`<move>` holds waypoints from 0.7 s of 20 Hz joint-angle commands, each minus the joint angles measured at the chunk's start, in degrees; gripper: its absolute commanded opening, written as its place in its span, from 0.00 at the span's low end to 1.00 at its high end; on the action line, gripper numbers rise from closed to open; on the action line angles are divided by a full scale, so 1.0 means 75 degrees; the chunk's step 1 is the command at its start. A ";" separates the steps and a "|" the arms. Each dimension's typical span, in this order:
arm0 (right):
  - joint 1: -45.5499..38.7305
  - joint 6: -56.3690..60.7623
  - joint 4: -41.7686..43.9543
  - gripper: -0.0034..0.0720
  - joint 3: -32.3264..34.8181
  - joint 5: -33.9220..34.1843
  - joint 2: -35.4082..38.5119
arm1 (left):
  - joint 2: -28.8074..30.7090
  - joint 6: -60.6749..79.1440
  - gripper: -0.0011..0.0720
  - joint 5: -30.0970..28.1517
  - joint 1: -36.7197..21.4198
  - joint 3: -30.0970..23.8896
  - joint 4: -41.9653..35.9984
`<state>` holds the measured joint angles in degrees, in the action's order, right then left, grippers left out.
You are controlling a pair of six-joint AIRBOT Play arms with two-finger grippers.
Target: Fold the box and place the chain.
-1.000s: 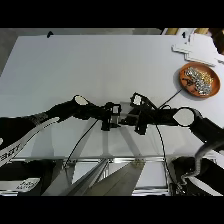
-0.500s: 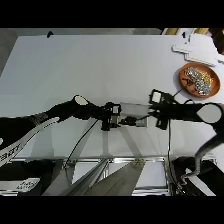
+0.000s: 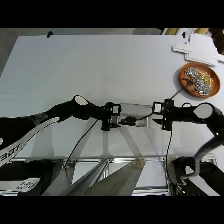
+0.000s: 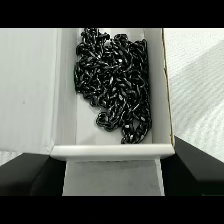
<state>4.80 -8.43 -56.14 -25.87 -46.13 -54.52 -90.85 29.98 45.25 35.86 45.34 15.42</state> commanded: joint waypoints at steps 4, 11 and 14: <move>0.0128 -0.1358 0.1003 0.49 0.0052 0.0571 -0.1215 | -0.0003 0.0000 0.22 -0.0003 -0.0006 0.0003 0.0000; 0.0216 0.0000 0.0216 0.07 0.0050 -0.0595 0.0096 | -0.0003 0.0000 0.22 -0.0003 -0.0006 0.0003 0.0000; 0.0233 0.1402 -0.0673 0.07 0.0050 -0.1078 0.1792 | -0.0003 0.0000 0.22 -0.0003 -0.0006 0.0003 0.0000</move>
<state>6.31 -7.62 -55.29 -25.50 -50.15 -50.28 -90.85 29.98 45.25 35.86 45.34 15.42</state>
